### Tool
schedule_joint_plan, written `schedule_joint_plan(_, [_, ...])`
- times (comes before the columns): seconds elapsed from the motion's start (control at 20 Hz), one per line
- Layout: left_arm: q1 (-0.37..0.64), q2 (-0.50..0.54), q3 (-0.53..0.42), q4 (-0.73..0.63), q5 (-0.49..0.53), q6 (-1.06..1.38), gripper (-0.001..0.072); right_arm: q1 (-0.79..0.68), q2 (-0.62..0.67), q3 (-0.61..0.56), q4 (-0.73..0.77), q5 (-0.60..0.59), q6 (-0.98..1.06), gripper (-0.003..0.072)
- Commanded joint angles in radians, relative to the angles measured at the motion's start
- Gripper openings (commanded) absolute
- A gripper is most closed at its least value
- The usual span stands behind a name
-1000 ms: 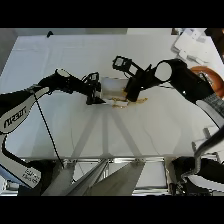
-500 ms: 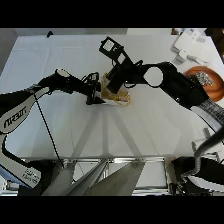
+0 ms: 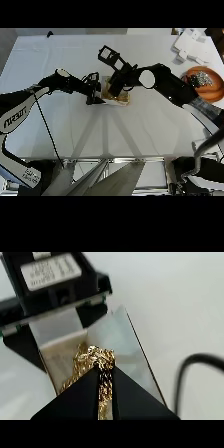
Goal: Fold the box and place the chain.
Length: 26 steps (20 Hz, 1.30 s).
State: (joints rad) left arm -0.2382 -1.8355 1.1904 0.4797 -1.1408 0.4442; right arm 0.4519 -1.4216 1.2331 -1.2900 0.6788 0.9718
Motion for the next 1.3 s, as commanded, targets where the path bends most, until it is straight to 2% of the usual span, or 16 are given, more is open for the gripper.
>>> schedule_joint_plan(0.0, [0.0,0.0,0.0,0.0,0.0,0.0,0.0437,0.001,-0.043,-0.001,-0.096,0.07,0.102,0.0008])
schedule_joint_plan(0.25, [0.0,0.0,0.0,0.0,0.0,0.0,0.0437,0.001,-0.066,-0.001,-0.095,0.19,0.101,0.0017])
schedule_joint_plan(0.3, [0.0,0.0,0.0,0.0,0.0,0.0,0.0436,0.001,-0.064,-0.001,-0.095,0.211,0.101,0.0081])
schedule_joint_plan(0.35, [0.0,0.0,0.0,0.0,0.0,0.0,0.0436,0.001,-0.062,0.0,-0.095,0.223,0.101,0.0221])
schedule_joint_plan(0.4, [0.0,0.0,0.0,0.0,0.0,0.0,0.0436,0.001,-0.055,0.0,-0.095,0.227,0.101,0.0267])
schedule_joint_plan(0.6, [0.0,0.0,0.0,0.0,0.0,0.0,0.0437,0.001,0.006,0.0,-0.099,0.243,0.101,0.0267])
schedule_joint_plan(0.85, [0.0,0.0,0.0,0.0,0.0,0.0,0.0437,-0.055,0.076,-0.001,-0.142,0.365,0.1,0.028])
schedule_joint_plan(0.9, [0.0,0.0,0.0,0.0,0.0,0.0,0.0436,-0.084,0.077,-0.002,-0.141,0.407,0.1,0.0302])
schedule_joint_plan(0.95, [0.0,0.0,0.0,0.0,0.0,0.0,0.0437,-0.108,0.077,-0.011,-0.13,0.437,0.1,0.0414])
schedule_joint_plan(1.0, [0.0,0.0,0.0,0.0,0.0,0.0,0.0436,-0.127,0.077,-0.026,-0.115,0.46,0.1,0.0445])
schedule_joint_plan(1.25, [0.0,0.0,0.0,0.0,0.0,0.0,0.0437,-0.168,0.072,-0.097,-0.037,0.431,0.074,0.0444])
